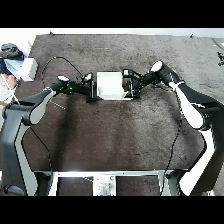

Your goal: Fold the box and place the chain.

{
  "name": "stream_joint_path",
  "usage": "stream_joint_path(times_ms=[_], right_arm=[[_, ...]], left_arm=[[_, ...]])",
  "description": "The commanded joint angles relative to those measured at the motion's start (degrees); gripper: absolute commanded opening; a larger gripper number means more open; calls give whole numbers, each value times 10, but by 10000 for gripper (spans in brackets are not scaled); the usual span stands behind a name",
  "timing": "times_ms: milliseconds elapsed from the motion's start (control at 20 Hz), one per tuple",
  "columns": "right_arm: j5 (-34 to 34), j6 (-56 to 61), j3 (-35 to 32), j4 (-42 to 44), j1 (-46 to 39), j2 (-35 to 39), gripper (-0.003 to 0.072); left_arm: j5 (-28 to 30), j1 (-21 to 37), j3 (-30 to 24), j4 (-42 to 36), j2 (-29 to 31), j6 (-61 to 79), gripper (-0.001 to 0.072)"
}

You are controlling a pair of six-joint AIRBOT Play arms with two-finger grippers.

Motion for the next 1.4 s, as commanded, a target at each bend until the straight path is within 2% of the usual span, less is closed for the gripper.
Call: stream_joint_path(times_ms=[0, 450, 550, 900, 950, 1350], right_arm=[[-6, 3, 0, 4, 2, 1, 360], [-3, 3, 0, 29, 9, 3, 337], [-4, 3, 0, 44, 9, 3, 175], [-4, -2, 0, 70, 16, -3, 189], [-4, -4, 0, 70, 16, -3, 290], [-7, -38, 0, 74, 24, -4, 297]], left_arm=[[0, 0, 0, 0, 0, 0, 352], [0, 0, 0, 0, 0, 0, 353], [0, 0, 0, 0, 0, 0, 353], [0, 0, 0, 0, 0, 0, 352], [0, 0, 0, 0, 0, 0, 352], [0, 0, 0, 0, 0, 0, 353]])
